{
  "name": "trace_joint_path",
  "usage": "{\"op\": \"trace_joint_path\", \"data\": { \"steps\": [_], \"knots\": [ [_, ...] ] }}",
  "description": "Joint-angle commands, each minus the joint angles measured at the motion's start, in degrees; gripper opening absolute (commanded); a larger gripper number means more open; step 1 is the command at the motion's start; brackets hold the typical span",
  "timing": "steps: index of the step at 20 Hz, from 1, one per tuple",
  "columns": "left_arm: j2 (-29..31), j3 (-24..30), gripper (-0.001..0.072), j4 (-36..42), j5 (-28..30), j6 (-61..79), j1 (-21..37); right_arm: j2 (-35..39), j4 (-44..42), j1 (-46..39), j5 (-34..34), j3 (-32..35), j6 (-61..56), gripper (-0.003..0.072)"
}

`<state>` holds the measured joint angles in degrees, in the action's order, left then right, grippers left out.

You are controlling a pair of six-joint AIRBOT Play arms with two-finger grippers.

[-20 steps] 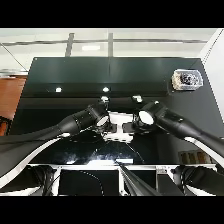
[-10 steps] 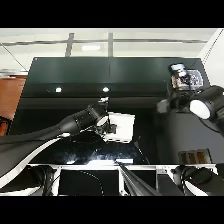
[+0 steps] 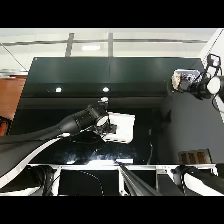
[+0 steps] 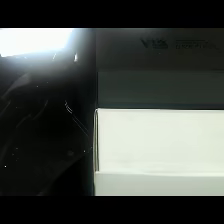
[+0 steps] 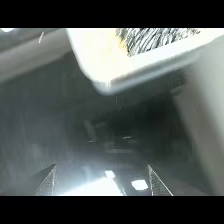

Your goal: Fold the box and place the chain.

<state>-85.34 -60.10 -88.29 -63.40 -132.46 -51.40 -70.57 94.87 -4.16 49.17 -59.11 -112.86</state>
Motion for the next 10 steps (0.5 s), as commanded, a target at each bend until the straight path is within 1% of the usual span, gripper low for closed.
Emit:
{"op": "trace_joint_path", "data": {
  "steps": [1, 2, 3, 4, 5, 7, 10],
  "knots": [
    [0.0, -0.1, 0.0031, 0.3, -0.1, 0.0, 0.0, -12.1, -10.5, -6.0, 2.3, -12.0, -5.9, 0.0666],
    [0.0, -0.1, 0.0031, 0.3, -0.2, 0.0, 0.0, -15.2, -12.5, -6.7, 3.5, -16.1, -9.0, 0.0573],
    [0.0, -0.1, 0.0031, 0.3, -0.3, 0.0, 0.0, -17.8, -13.8, -7.2, 4.2, -19.7, -12.1, 0.0536],
    [0.0, -0.1, 0.0031, 0.3, -0.3, 0.0, 0.0, -19.9, -14.4, -7.3, 4.8, -22.5, -14.8, 0.0531],
    [0.0, -0.1, 0.0031, 0.3, -0.3, 0.0, 0.0, -22.1, -14.4, -7.3, 5.9, -25.3, -16.9, 0.0426],
    [0.0, -0.1, 0.0031, 0.3, -0.3, 0.0, 0.0, -25.4, -14.7, -7.3, 6.8, -28.7, -20.7, 0.0417],
    [0.0, -0.1, 0.0031, 0.3, -0.3, 0.0, 0.0, -28.1, -15.4, -7.3, 4.8, -29.9, -23.1, 0.0417]
  ]
}}
